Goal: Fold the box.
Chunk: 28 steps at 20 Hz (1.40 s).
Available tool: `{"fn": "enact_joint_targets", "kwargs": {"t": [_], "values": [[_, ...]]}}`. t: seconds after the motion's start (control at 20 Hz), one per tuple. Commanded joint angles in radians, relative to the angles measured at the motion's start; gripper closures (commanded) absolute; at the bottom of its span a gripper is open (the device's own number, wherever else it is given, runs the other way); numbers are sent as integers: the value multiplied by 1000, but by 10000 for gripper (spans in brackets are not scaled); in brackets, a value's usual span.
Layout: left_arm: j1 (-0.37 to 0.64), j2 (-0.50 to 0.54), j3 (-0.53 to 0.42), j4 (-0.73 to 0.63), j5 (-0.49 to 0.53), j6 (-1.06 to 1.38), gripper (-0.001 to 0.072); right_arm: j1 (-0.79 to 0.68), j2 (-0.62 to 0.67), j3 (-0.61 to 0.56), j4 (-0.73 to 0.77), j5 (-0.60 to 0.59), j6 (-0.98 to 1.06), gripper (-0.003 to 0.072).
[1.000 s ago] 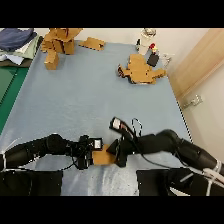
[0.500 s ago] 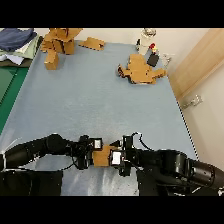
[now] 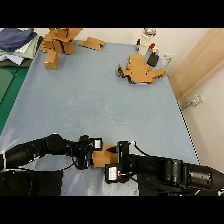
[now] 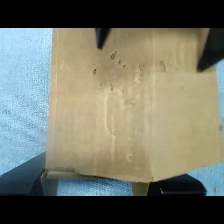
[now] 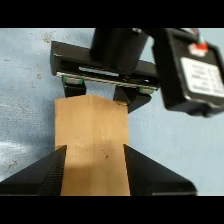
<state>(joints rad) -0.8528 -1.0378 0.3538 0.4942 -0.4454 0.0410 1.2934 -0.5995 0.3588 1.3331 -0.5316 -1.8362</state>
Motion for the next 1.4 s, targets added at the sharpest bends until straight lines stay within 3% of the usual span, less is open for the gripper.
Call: {"fn": "enact_joint_targets", "kwargs": {"t": [0.0, 0.15, 0.45, 0.55, 0.6, 0.7, 0.85, 1.3, 1.35], "values": [[0, 0, 0, 0, 0, 0, 187, 24, -54, -1, -90, 13, 62, 135], [0, 0, 0, 0, 0, 0, 187, 24, -103, 0, -213, 38, 163, 134], [0, 0, 0, 0, 0, 0, 187, 24, -120, 0, -245, 43, 189, 136], [0, 0, 0, 0, 0, 0, 187, 24, -124, 0, -249, 37, 191, 233], [0, 0, 0, 0, 0, 0, 187, 24, -124, 0, -249, 35, 196, 239], [0, 0, 0, 0, 0, 0, 187, 32, -122, 3, -252, 25, 196, 349], [0, 0, 0, 0, 0, 0, 187, 80, -122, 25, -304, -38, 253, 393], [0, 0, 0, 0, 0, 0, 187, 124, -122, 67, -390, -81, 319, 412], [0, 0, 0, 0, 0, 0, 187, 124, -122, 72, -398, -95, 319, 485]]}}
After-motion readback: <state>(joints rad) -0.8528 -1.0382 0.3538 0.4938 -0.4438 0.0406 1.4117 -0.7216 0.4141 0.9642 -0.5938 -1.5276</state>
